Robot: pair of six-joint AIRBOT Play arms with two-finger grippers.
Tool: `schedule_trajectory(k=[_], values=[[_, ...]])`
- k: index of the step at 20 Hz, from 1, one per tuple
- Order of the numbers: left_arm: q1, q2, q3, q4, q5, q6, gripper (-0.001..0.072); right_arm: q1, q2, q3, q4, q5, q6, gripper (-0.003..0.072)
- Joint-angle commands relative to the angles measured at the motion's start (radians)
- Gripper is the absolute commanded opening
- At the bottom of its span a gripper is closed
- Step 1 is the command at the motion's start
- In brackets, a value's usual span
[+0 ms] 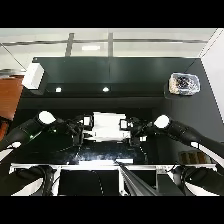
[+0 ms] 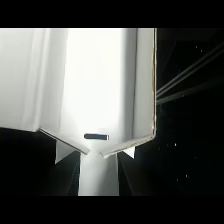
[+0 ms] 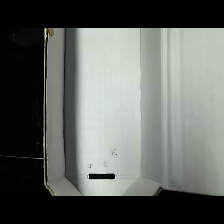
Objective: Fold the box and place the chain.
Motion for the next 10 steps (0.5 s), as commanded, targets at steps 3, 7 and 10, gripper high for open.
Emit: schedule_trajectory(k=[3,7,10], values=[[-0.001,0.000,0.001,-0.082,-0.003,0.000,0.0278,0.000,-0.001,0.001,0.000,-0.003,0.000,0.0201],[-0.001,-0.006,0.000,-0.128,-0.005,-0.011,0.0277,0.000,-0.001,0.001,0.000,-0.003,0.000,0.0201],[-0.004,-0.011,-0.001,-0.133,-0.005,-0.011,0.0277,0.000,-0.001,0.001,0.000,-0.003,0.000,0.0201]])
